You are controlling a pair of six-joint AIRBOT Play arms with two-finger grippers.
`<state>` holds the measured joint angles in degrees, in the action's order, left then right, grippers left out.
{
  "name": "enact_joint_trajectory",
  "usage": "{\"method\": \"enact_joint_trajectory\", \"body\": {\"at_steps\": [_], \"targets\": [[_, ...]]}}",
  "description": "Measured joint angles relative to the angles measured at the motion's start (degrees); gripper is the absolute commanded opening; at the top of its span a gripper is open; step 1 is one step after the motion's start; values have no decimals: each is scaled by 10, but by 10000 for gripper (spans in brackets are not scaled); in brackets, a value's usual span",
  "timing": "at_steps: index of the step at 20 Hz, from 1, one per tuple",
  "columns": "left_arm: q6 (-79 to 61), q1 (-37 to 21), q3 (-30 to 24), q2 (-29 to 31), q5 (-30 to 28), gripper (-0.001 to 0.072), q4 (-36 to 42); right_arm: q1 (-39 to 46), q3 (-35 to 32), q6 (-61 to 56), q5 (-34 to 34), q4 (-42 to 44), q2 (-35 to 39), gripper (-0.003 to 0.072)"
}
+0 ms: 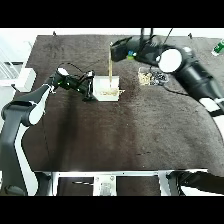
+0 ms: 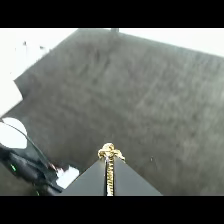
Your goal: Fold the box and place the chain.
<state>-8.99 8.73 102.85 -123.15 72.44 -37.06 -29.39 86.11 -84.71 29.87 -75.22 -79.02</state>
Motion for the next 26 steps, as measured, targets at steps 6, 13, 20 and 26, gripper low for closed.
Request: {"method": "enact_joint_trajectory", "body": {"at_steps": [6, 13, 20, 26], "targets": [[0, 0, 0, 0, 0, 488, 0, -21, -16, -2, -1, 21, -106, 83], [0, 0, 0, 0, 0, 489, 0, 21, -27, 16, 49, 9, -101, 428], [0, 0, 0, 0, 0, 489, 0, 103, -42, 130, 116, -48, -107, 481], [0, 0, 0, 0, 0, 488, 0, 165, -45, 501, 145, 89, -178, 468]]}}
